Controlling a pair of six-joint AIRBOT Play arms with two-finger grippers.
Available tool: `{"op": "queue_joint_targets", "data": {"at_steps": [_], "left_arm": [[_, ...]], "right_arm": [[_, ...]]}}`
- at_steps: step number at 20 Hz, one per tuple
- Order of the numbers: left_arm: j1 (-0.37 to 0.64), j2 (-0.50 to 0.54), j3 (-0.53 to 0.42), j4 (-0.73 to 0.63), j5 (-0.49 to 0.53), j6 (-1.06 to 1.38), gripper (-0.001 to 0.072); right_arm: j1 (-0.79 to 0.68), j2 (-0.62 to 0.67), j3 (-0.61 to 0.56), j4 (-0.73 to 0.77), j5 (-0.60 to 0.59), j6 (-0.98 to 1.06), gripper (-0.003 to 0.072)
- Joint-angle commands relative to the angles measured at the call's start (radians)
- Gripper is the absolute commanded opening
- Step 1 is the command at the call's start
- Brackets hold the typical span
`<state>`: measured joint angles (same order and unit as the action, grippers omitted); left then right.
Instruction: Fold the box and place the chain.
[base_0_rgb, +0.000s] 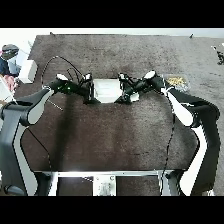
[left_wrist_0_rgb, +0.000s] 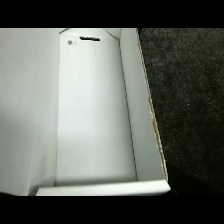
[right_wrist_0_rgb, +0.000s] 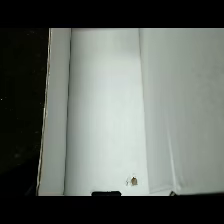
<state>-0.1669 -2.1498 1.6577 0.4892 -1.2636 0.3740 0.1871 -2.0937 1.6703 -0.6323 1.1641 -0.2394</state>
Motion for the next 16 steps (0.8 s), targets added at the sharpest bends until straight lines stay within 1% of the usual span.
{"op": "queue_joint_targets", "data": {"at_steps": [1,4,5,6,8,11,12,16], "left_arm": [[0.0,-0.001,0.0,-0.002,0.011,0.001,0.0395],[0.0,-0.001,0.0,-0.001,0.009,0.0,0.0394],[0.0,-0.001,0.0,-0.001,0.008,0.0,0.0394],[0.0,-0.001,0.0,-0.001,0.008,0.0,0.0394],[0.0,0.0,0.0,0.0,0.007,0.0,0.0394],[0.0,0.0,0.0,0.0,0.007,0.0,0.0394],[0.0,0.0,0.0,0.0,0.007,0.0,0.0394],[0.0,-0.001,0.0,0.0,0.008,0.0,0.0394]], "right_arm": [[0.001,0.0,0.0,0.003,0.0,0.0,0.0491],[-0.003,0.01,0.0,0.026,0.0,0.001,0.0494],[-0.006,0.019,0.0,0.023,-0.001,0.002,0.0527],[-0.013,0.028,0.0,0.019,-0.001,0.025,0.072],[-0.027,0.041,0.0,-0.022,0.013,0.074,0.072],[-0.049,0.058,0.0,-0.123,0.037,0.137,0.072],[-0.057,0.067,0.0,-0.14,0.06,0.14,0.072],[-0.086,0.138,0.0,-0.144,0.101,0.19,0.0717]]}}
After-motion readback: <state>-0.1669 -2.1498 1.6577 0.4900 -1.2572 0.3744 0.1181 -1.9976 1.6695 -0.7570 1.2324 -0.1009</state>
